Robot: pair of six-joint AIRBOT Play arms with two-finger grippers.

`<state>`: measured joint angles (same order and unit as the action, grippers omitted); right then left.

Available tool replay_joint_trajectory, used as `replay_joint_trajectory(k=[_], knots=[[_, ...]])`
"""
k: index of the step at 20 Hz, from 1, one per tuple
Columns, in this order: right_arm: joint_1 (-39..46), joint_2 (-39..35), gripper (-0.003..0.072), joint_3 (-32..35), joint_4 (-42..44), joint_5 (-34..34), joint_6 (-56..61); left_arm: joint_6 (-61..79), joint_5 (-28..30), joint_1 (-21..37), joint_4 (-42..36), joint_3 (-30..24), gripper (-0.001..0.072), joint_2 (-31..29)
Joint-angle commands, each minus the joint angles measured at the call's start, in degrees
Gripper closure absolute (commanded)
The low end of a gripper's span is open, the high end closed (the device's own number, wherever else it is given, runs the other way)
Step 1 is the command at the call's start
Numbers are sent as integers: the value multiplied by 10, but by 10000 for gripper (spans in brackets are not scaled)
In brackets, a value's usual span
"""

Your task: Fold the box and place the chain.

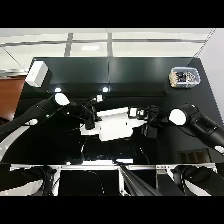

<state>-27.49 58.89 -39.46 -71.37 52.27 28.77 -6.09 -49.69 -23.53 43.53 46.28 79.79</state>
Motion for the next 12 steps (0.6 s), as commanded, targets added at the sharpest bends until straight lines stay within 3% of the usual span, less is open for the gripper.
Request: replay_joint_trajectory(k=[1, 7, 12], knots=[[-7, 20, -14, 4, 6, -2, -35, 6, 5, -5, 30, 0, 686, 12], [-9, 20, -14, 63, 177, -39, -177, 46, 5, -9, 30, 0, 685, 11], [-8, 21, -14, 69, 217, -72, -227, 46, 3, -9, 30, 0, 685, 11]])
